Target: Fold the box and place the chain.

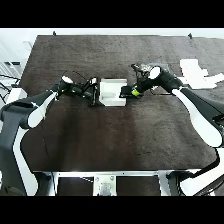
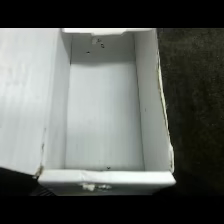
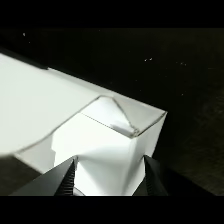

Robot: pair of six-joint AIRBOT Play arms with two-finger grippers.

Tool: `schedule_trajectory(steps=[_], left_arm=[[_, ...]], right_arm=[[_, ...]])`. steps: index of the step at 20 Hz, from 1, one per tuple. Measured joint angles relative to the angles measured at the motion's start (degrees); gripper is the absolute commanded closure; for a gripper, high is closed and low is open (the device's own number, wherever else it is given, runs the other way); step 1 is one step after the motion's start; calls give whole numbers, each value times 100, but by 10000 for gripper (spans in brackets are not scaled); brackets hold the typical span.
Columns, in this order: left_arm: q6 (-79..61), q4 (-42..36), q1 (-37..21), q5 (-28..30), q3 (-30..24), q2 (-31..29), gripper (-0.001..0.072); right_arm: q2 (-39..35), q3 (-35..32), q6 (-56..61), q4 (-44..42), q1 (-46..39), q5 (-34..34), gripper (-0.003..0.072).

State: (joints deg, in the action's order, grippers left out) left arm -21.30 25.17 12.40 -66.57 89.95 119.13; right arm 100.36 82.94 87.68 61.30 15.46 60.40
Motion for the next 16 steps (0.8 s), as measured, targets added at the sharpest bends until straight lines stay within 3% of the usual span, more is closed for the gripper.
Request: schedule_trajectory(steps=[7,9,16], left_arm=[[2,0,2,7,0,0,303],[2,-4,4,4,0,0,303],[2,2,4,4,0,0,303]], right_arm=[[157,254,929,1045,304,-24,199],[164,326,1211,1327,369,-22,248],[210,621,1952,2072,581,151,290]])
